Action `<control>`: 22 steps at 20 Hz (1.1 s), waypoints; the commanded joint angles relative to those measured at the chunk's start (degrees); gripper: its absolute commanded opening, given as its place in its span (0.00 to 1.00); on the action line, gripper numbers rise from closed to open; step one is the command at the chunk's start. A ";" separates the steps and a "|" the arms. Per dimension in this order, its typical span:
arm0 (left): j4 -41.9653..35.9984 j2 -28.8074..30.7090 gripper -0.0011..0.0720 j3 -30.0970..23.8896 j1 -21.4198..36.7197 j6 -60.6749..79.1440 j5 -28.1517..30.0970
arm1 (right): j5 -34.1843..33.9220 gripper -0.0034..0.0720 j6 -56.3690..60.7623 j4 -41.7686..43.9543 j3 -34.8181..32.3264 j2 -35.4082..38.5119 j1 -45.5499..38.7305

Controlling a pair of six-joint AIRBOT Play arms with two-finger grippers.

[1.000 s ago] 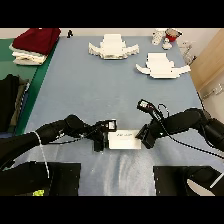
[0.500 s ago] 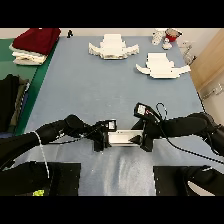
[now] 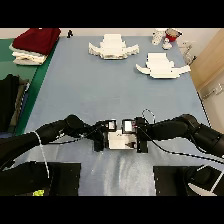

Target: Fold the box.

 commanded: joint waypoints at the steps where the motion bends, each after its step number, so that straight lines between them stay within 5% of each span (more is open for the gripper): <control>1: 0.00 0.00 0.64 0.00 0.00 0.02 0.00 | 1.05 0.84 -1.22 -0.44 0.02 -1.31 1.22; 10: 0.00 0.00 0.64 0.00 0.00 0.02 0.00 | 6.29 0.82 -0.74 -2.32 -1.62 -1.36 2.56; 12: 0.00 0.00 0.64 0.00 0.00 0.02 0.00 | 6.23 0.71 -0.74 -2.23 -1.62 -1.25 2.73; 17: 0.00 0.00 0.64 0.00 0.00 0.02 0.00 | 6.32 0.63 -0.70 -2.14 -1.62 0.31 4.11; 22: 0.00 0.00 0.64 0.00 0.00 0.02 0.00 | 8.48 0.63 -0.50 -2.97 -1.62 0.55 4.04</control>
